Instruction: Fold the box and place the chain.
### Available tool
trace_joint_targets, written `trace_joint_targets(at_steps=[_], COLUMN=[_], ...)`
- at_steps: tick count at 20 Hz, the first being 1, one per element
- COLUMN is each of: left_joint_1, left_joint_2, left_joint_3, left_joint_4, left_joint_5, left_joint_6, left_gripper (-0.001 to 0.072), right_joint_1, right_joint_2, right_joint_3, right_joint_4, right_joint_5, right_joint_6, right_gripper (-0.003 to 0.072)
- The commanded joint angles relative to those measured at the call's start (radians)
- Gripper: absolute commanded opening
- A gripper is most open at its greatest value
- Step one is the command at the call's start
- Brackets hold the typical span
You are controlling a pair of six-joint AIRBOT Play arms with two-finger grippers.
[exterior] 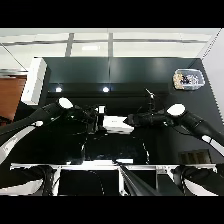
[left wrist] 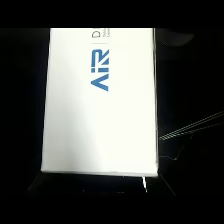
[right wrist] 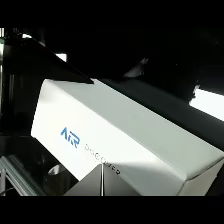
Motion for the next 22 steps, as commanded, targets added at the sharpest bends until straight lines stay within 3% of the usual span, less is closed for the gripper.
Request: trace_joint_targets(at_steps=[1, 4, 6, 9, 11, 12, 13, 18, 22], left_joint_1=[0.000, 0.000, 0.000, 0.000, 0.003, 0.009, 0.017, 0.065, 0.050], left_joint_2=[-0.001, -0.001, -0.001, -0.001, 0.000, 0.006, 0.020, 0.178, 0.286], left_joint_3=[0.000, 0.000, 0.000, 0.000, 0.000, 0.000, 0.000, 0.000, 0.019], left_joint_4=[0.000, 0.000, 0.000, 0.000, 0.000, 0.003, 0.024, 0.205, 0.117], left_joint_5=[0.000, 0.000, 0.000, 0.000, 0.006, 0.001, -0.009, -0.060, -0.114], left_joint_6=[0.000, 0.000, 0.000, 0.000, 0.000, 0.000, -0.003, -0.240, -0.363], left_gripper=[0.0356, 0.0356, 0.0356, 0.0356, 0.0375, 0.0498, 0.0720, 0.0720, 0.0718], right_joint_1=[-0.001, -0.003, -0.004, -0.053, -0.134, -0.185, -0.243, -0.480, -0.526], right_joint_2=[-0.016, -0.016, -0.007, 0.034, 0.098, 0.141, 0.193, 0.381, 0.385], right_joint_3=[-0.008, -0.005, 0.027, 0.142, 0.231, 0.261, 0.278, 0.280, 0.266], right_joint_4=[-0.069, -0.065, -0.069, -0.082, -0.174, -0.239, -0.315, -0.617, -0.620], right_joint_5=[-0.022, -0.027, 0.030, 0.247, 0.395, 0.442, 0.473, 0.554, 0.493], right_joint_6=[0.035, 0.034, 0.030, 0.013, 0.018, 0.042, 0.074, 0.140, 0.140], right_gripper=[0.0018, 0.0018, 0.0018, 0.0018, 0.0018, 0.0018, 0.0018, 0.0018, 0.0018])
